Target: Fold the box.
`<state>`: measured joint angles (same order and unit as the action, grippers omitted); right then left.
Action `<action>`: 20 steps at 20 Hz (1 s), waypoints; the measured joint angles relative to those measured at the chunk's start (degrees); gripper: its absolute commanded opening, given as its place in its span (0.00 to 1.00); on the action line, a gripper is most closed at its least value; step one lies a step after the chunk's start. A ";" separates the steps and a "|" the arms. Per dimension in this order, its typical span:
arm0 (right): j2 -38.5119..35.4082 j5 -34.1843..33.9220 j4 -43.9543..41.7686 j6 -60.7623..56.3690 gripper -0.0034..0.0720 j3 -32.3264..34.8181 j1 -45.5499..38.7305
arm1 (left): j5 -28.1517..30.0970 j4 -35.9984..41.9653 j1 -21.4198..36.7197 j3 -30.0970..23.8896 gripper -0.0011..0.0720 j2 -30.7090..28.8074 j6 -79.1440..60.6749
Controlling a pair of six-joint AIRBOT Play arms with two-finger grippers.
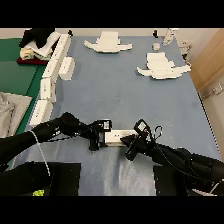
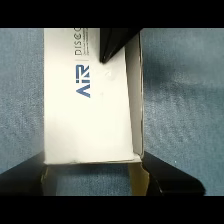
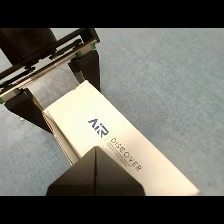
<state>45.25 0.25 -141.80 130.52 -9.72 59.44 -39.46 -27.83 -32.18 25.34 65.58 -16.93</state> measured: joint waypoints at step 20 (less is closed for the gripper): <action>-0.22 -13.99 14.71 -1.22 0.05 -16.44 -12.44 | 0.00 0.00 0.00 0.00 0.71 0.00 0.02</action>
<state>45.04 -13.74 -127.09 129.29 -26.15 47.00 -39.46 -27.83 -32.18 25.34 65.58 -16.91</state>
